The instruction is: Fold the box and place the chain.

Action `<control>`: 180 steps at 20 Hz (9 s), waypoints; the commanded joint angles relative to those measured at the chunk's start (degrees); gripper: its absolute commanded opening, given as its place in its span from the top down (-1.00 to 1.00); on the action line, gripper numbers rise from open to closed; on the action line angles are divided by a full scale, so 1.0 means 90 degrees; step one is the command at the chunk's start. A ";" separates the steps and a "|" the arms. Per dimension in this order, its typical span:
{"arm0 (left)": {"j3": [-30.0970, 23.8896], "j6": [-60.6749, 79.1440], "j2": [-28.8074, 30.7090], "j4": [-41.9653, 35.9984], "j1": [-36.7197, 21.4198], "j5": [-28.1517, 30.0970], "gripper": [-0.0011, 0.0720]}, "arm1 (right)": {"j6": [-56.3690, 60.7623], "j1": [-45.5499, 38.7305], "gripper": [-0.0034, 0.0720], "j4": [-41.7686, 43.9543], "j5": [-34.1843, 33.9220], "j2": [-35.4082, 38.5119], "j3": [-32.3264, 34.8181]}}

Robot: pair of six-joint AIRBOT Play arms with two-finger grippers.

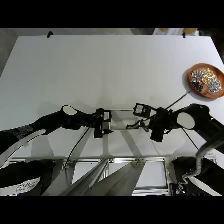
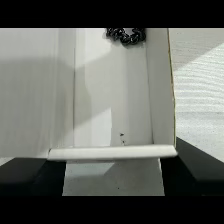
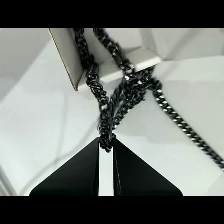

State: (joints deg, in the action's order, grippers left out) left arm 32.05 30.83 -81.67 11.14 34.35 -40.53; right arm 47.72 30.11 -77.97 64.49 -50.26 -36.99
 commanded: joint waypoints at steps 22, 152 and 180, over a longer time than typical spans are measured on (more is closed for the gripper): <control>0.0002 0.0002 0.0002 0.0002 -0.0002 -0.0002 0.61 | 0.1037 0.1239 0.88 0.1370 -0.0831 -0.1666 -0.1965; 0.0002 0.0002 0.0002 0.0002 -0.0005 0.0000 0.61 | 0.5178 -0.1367 0.84 -0.1265 -0.0529 -0.3461 -0.1421; 0.0002 0.0002 0.0002 0.0002 -0.0005 -0.0002 0.61 | 0.5865 0.2106 0.88 0.0301 -0.1630 -0.0109 -0.1421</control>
State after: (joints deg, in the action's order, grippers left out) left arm 32.05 30.83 -81.67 11.14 34.35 -40.58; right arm 99.11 47.09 -76.51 54.68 -50.54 -49.71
